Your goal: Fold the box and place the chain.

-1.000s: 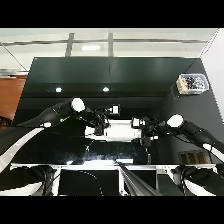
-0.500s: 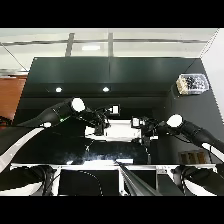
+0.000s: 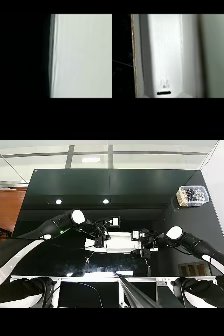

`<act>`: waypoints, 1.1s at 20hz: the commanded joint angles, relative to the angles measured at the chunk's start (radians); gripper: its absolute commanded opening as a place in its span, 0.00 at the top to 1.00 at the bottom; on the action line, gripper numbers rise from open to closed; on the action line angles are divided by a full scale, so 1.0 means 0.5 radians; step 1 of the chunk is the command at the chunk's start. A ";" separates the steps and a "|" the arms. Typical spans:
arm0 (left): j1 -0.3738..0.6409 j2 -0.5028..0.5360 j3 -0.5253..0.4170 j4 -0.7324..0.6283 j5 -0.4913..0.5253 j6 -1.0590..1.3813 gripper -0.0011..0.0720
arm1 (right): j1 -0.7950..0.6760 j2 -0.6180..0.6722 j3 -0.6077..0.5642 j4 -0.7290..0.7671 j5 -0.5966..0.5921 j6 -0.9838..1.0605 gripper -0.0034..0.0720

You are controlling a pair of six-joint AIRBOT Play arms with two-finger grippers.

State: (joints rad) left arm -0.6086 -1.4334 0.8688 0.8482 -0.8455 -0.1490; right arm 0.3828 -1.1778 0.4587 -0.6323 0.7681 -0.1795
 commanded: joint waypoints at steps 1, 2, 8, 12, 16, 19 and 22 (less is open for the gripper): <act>0.000 0.014 0.006 0.001 -0.043 -0.040 0.84 | 0.000 0.000 -0.002 -0.007 0.005 -0.002 0.69; -0.001 0.040 0.008 0.001 -0.045 -0.090 0.49 | -0.001 0.001 -0.002 -0.007 0.005 -0.002 0.69; 0.047 0.372 0.008 0.037 -0.228 -0.397 0.19 | 0.000 0.001 -0.002 -0.006 0.005 -0.002 0.69; 0.105 0.539 0.008 0.406 -0.590 -0.929 0.79 | 0.000 0.001 -0.002 0.031 0.004 -0.002 0.69; 0.107 0.561 -0.012 0.517 -0.784 -1.408 0.95 | -0.001 0.001 -0.002 0.031 0.004 -0.002 0.69; 0.107 0.561 -0.109 0.262 -0.792 -1.574 0.95 | 0.000 0.001 -0.002 0.031 0.004 -0.002 0.69; 0.108 0.561 -0.292 -0.417 -0.494 -1.373 0.95 | -0.001 0.001 -0.002 0.031 0.004 -0.002 0.69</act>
